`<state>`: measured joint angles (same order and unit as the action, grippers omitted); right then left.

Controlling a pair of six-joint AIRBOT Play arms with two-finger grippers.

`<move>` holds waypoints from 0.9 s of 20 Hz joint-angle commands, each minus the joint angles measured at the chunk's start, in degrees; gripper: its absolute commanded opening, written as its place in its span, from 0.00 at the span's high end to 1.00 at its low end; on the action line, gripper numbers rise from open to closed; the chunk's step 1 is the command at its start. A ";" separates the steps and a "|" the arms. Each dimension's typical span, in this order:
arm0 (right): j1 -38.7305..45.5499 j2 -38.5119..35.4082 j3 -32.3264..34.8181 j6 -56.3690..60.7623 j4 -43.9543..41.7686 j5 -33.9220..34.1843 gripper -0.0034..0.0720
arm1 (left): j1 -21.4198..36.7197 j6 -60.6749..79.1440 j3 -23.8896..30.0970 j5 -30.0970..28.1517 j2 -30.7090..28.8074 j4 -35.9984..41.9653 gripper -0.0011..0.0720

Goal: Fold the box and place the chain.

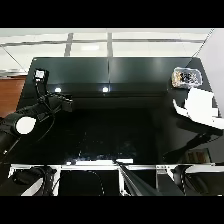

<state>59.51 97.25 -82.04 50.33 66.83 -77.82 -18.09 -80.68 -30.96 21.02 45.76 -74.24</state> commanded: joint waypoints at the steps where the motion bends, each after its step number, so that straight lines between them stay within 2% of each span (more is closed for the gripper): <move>1: -2.43 -2.10 0.44 -1.14 -5.60 -2.60 0.88 | -0.02 0.04 0.02 -0.04 0.04 -0.02 0.95; 4: -5.38 -6.49 4.07 -2.03 -12.07 -1.79 0.88 | -0.02 0.04 0.02 -0.04 0.04 0.00 0.95; 7: -8.17 -13.20 11.17 -2.16 -16.28 0.02 0.88 | -0.02 0.04 0.02 -0.04 0.04 -0.02 0.95; 12: -13.27 -28.28 29.11 -2.14 -26.05 3.63 0.88 | -0.02 0.04 0.02 0.00 0.04 0.00 0.95; 15: -21.20 -38.60 41.22 -1.49 -35.06 8.87 0.88 | -0.04 0.04 0.02 0.17 0.04 0.00 0.95; 18: -34.49 -49.09 53.42 -1.49 -41.51 21.33 0.88 | -0.31 0.07 0.02 2.12 0.04 -0.04 0.95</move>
<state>34.96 57.47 -39.46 48.62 33.41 -67.42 -18.24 -80.64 -30.96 21.69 45.76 -74.24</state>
